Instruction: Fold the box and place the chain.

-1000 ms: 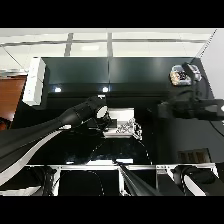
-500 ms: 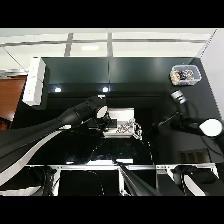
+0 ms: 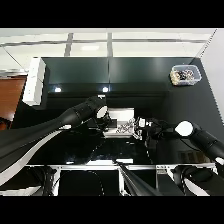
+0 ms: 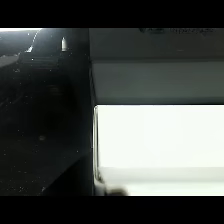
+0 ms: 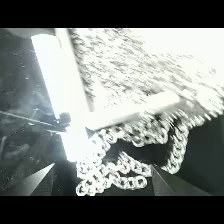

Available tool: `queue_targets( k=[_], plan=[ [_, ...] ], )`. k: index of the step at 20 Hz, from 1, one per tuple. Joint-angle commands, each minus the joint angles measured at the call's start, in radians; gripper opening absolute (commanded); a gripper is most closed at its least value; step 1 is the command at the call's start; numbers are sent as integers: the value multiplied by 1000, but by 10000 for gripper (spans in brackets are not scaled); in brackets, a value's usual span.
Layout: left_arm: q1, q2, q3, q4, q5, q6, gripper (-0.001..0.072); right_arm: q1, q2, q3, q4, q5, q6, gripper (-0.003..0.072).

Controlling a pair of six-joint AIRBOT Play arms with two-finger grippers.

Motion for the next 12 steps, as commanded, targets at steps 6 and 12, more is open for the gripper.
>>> queue_targets(
  k=[6,12],
  plan=[
    [1,-1,0,0,1,0,31,19,-61,-2,72,-48,-187,709],
    [1,-1,0,0,1,0,31,19,-87,-2,72,-160,-207,708]
  ],
)
